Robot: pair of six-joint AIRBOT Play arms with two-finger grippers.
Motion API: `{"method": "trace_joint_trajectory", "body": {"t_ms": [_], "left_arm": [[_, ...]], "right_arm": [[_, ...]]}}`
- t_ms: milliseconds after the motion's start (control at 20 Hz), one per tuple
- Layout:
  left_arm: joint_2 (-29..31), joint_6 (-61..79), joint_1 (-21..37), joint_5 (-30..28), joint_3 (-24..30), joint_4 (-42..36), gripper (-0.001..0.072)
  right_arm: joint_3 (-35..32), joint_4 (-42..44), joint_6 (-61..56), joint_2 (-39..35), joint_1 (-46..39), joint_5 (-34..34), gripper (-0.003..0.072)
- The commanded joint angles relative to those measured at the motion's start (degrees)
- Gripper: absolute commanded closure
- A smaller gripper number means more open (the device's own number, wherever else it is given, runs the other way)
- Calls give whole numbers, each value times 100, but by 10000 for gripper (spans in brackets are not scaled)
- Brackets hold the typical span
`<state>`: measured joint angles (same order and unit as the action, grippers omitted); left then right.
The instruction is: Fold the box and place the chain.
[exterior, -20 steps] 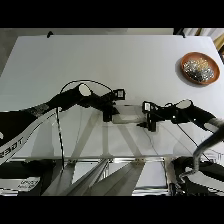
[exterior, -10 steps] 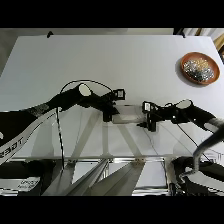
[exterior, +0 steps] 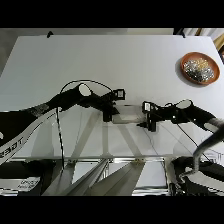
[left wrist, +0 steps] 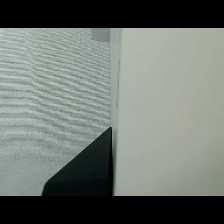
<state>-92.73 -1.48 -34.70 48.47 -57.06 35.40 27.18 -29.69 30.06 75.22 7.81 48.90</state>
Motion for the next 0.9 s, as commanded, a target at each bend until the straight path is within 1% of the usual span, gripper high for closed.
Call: {"method": "trace_joint_trajectory", "body": {"t_ms": [0,450,550,600,650,700,750,850], "left_arm": [[2,0,-4,-2,2,2,699],[2,0,-4,39,2,-2,699],[9,2,-2,46,0,-7,690],[11,2,0,92,0,-7,609],[20,0,2,105,0,-2,455],[46,0,7,101,0,0,318],[85,0,15,103,0,0,275],[216,0,46,103,0,4,276]], "right_arm": [[2,0,0,4,-2,-2,216],[2,0,0,2,-2,0,216],[2,0,0,4,-2,-2,216],[2,2,0,2,-2,-2,216],[2,2,0,2,-2,-2,216],[2,0,0,2,-2,0,216],[2,0,0,4,-2,0,216],[2,0,0,2,-2,0,216]]}}
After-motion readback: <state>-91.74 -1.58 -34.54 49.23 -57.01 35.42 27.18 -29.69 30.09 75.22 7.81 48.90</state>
